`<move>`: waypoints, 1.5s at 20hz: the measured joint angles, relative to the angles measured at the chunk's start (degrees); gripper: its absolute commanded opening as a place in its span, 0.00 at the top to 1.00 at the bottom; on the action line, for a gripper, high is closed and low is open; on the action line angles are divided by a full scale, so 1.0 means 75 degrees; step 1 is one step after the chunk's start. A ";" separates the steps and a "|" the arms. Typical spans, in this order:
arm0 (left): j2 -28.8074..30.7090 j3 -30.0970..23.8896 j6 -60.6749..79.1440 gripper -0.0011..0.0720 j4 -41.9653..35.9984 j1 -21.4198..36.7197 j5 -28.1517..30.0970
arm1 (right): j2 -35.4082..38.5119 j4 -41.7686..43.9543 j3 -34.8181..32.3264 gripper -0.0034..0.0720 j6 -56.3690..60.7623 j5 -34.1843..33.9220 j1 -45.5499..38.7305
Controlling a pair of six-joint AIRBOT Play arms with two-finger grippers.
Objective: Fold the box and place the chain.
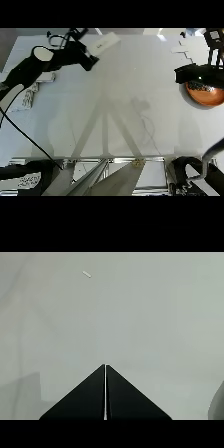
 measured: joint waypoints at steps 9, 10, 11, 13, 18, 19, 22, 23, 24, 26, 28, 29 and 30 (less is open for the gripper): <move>-0.0801 0.0000 -0.4715 0.98 0.2967 0.1851 0.0621 | 0.0000 0.0000 0.0000 0.94 0.0000 0.0000 0.0000; -0.0968 0.0000 -0.5167 0.98 0.3252 0.1996 0.0650 | 0.0000 0.0000 0.0000 0.94 0.0000 0.0000 0.0000; -0.1145 0.0000 -0.5549 0.98 0.3477 0.2119 0.0656 | 0.0000 0.0000 0.0000 0.94 0.0000 0.0000 0.0000; -0.1539 0.0000 -0.6102 0.98 0.3791 0.2276 0.0615 | 0.0000 0.0000 0.0000 0.94 0.0000 0.0000 0.0000; -0.2259 0.0017 -0.6630 0.76 0.4068 0.2416 0.0676 | 0.0000 0.0000 0.0000 0.94 0.0000 0.0000 0.0000; -0.2334 0.0023 -0.6668 0.52 0.4086 0.2425 0.0656 | 0.0000 0.0003 0.0000 0.94 0.0000 0.0003 0.0000; -0.2460 0.0023 -0.6714 0.02 0.4164 0.2439 0.0694 | 0.0000 0.0003 0.0000 0.94 0.0000 0.0000 0.0000; -0.2463 0.0023 -0.6714 0.02 0.4188 0.2445 0.0667 | 0.0000 0.0003 0.0000 0.94 0.0000 0.0000 0.0000; -0.2454 0.0020 -0.6720 0.02 0.4191 0.2448 0.0644 | 0.0000 0.0000 0.0000 0.94 0.0000 0.0000 0.0000; -0.2384 0.0006 -0.6761 0.02 0.4226 0.2454 0.0463 | 0.0000 0.0003 0.0000 0.94 0.0000 0.0000 0.0000; -0.2238 -0.0009 -0.6796 0.02 0.4232 0.2460 0.0256 | 0.0000 0.0000 0.0000 0.94 0.0000 0.0000 0.0000; -0.2133 -0.0012 -0.6811 0.02 0.4214 0.2460 0.0108 | 0.0000 0.0000 0.0000 0.94 0.0000 0.0003 0.0000; -0.2020 -0.0015 -0.6822 0.02 0.4205 0.2463 -0.0015 | 0.0000 0.0003 0.0000 0.94 0.0000 0.0000 0.0000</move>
